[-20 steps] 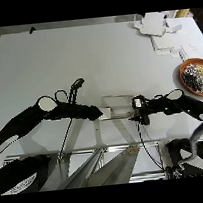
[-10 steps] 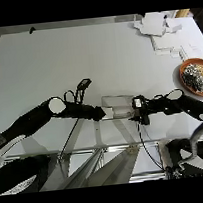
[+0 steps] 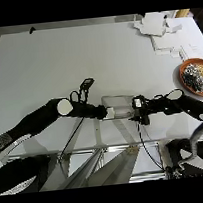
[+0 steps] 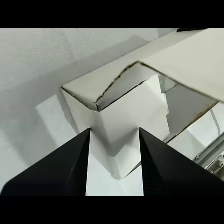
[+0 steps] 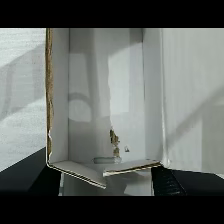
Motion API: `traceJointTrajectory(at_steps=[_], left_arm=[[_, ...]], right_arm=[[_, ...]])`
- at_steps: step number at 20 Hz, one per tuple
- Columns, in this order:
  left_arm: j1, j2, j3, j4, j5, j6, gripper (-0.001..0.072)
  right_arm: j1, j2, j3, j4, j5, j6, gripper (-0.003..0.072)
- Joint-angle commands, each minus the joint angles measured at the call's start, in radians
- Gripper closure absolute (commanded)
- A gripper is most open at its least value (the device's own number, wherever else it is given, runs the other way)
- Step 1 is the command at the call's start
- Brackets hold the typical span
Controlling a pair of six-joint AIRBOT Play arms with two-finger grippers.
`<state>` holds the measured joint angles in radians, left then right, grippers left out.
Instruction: Fold the box and place the chain.
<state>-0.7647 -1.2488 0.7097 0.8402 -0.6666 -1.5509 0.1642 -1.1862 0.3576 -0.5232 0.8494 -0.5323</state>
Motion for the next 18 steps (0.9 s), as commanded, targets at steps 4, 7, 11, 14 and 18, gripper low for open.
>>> traceJointTrajectory(at_steps=[4,7,11,14,18], left_arm=[[-0.029,-0.002,0.003,0.121,0.027,-0.175,0.0359],[-0.037,-0.002,0.017,0.122,0.017,-0.183,0.0359],[-0.048,-0.003,0.07,0.169,0.005,-0.211,0.0359],[-0.048,-0.004,0.088,0.238,-0.018,-0.27,0.0358],[-0.06,-0.027,0.098,0.271,-0.05,-0.298,0.0356]], right_arm=[[0.0,0.001,0.001,0.0,0.0,0.0,0.0288],[0.0,0.001,0.001,0.0,0.0,0.0,0.0288],[0.0,0.001,0.001,0.0,0.0,0.0,0.0288],[0.0,0.001,0.001,0.0,0.0,0.0,0.0288],[0.0,0.001,0.001,0.0,0.0,0.0,0.0288]])
